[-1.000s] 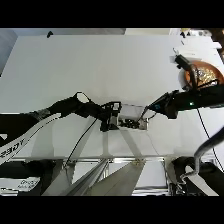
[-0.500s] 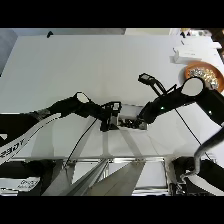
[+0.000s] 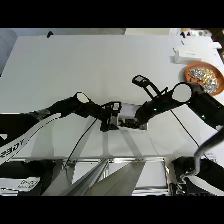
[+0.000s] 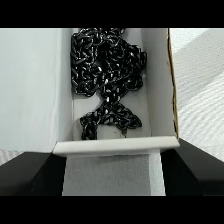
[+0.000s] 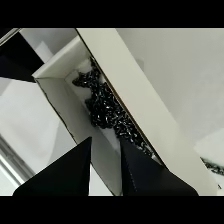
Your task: Fold the box and place the chain.
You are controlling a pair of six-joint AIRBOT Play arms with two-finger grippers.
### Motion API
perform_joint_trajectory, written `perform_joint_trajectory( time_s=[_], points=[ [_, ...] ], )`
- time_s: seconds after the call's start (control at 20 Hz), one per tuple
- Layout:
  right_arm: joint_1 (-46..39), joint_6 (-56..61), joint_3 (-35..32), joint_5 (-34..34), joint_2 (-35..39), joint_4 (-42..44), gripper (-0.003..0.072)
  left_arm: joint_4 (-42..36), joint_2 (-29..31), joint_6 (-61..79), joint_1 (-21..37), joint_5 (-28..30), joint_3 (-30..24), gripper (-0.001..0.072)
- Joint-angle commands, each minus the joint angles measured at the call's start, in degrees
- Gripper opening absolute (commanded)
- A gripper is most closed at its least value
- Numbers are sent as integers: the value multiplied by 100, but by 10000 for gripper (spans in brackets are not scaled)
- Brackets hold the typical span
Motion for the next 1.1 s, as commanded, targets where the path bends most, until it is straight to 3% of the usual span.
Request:
perform_joint_trajectory(
  time_s=[0.0,0.2,0.45,0.65,1.05],
  points=[
    [33,627,2,129,24,-166,209,2,2,0,-2,0,2,172],
    [26,592,4,389,444,-334,204,2,4,0,-2,2,2,172],
    [26,629,4,378,1093,-1198,202,0,2,0,0,2,2,172],
    [15,883,2,374,1200,-1891,202,0,2,0,-2,2,2,172],
    [-1217,1558,0,289,1416,-1980,203,2,4,0,-2,0,2,172]
  ],
)
